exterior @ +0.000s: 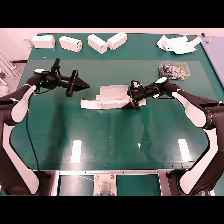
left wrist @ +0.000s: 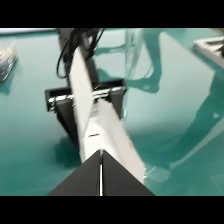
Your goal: Fold the box and place the chain.
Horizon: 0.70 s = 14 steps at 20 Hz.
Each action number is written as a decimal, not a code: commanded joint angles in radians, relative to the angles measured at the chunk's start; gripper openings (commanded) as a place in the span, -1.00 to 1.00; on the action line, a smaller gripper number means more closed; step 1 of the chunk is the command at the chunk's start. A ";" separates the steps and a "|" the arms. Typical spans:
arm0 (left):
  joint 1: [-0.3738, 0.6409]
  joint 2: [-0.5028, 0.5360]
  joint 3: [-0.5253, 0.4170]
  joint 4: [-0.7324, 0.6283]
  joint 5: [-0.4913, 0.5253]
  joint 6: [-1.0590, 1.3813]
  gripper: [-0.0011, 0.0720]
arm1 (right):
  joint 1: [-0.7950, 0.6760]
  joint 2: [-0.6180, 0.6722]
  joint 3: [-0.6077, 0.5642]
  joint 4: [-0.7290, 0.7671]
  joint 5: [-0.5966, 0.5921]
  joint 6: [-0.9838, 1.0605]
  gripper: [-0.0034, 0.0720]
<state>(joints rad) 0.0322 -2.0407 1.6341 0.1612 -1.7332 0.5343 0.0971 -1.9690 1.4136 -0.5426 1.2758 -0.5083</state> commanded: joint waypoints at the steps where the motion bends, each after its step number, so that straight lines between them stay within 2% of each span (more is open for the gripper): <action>1: 0.002 0.032 -0.005 0.023 -0.066 0.013 -0.93 | 0.000 0.000 0.000 0.001 0.000 0.000 0.58; 5: -0.051 0.149 -0.045 0.094 0.056 -0.090 -0.93 | 0.000 0.000 0.000 0.001 0.000 0.000 0.58; 7: -0.076 0.233 -0.129 0.108 0.175 -0.089 -0.94 | 0.000 0.000 0.000 0.002 0.000 0.000 0.58; 10: -0.101 0.372 -0.303 0.108 0.417 -0.074 -0.93 | 0.000 0.000 0.000 0.003 0.000 0.000 0.58; 11: -0.109 0.396 -0.343 0.105 0.449 -0.051 -0.93 | 0.000 0.000 0.000 0.003 0.000 0.000 0.58; 14: -0.126 0.399 -0.381 0.087 0.462 -0.037 -0.93 | 0.000 0.000 0.000 0.003 0.000 0.000 0.58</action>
<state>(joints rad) -0.0757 -1.6794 1.3163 0.2584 -1.3613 0.4797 0.0971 -1.9690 1.4132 -0.5404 1.2755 -0.5087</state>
